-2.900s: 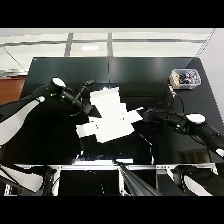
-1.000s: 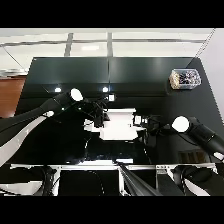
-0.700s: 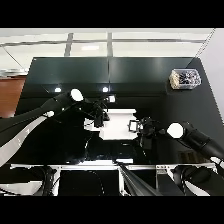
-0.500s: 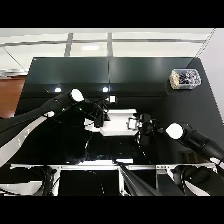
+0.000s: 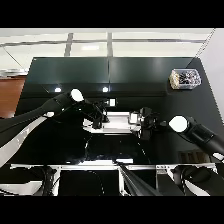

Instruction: Fold the box and place the chain.

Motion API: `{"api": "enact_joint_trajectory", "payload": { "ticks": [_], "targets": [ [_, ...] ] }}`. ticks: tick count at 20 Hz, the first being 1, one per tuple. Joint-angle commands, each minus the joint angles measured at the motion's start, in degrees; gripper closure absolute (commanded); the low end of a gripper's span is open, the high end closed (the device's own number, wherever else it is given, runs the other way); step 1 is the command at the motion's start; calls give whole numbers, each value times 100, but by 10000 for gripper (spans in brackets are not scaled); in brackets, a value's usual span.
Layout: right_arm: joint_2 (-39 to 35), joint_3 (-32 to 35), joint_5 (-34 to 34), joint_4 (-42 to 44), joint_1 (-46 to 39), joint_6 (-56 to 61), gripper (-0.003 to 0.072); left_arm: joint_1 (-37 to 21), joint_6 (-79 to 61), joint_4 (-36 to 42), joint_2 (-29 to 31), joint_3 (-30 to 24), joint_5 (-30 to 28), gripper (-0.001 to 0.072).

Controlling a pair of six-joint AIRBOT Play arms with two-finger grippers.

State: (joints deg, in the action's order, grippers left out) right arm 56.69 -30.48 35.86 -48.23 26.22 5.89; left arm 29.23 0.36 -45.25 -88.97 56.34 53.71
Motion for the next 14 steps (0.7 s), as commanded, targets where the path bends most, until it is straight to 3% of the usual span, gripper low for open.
{"api": "enact_joint_trajectory", "payload": {
  "ticks": [1,4,9,11,14],
  "targets": [
    [-4,-33,74,11,-260,-4,-19,2,-192,321,7,-2,-170,684],
    [2,-2,398,376,-264,-13,-18,0,-190,330,7,-2,-162,683],
    [79,90,273,551,-264,-192,-18,0,-184,332,-4,-2,-162,683],
    [197,90,149,1115,-317,-588,-18,0,-144,330,-4,-2,-155,683],
    [551,90,557,1856,-516,-1453,-18,0,-144,330,-4,-2,-149,683]
  ]
}}
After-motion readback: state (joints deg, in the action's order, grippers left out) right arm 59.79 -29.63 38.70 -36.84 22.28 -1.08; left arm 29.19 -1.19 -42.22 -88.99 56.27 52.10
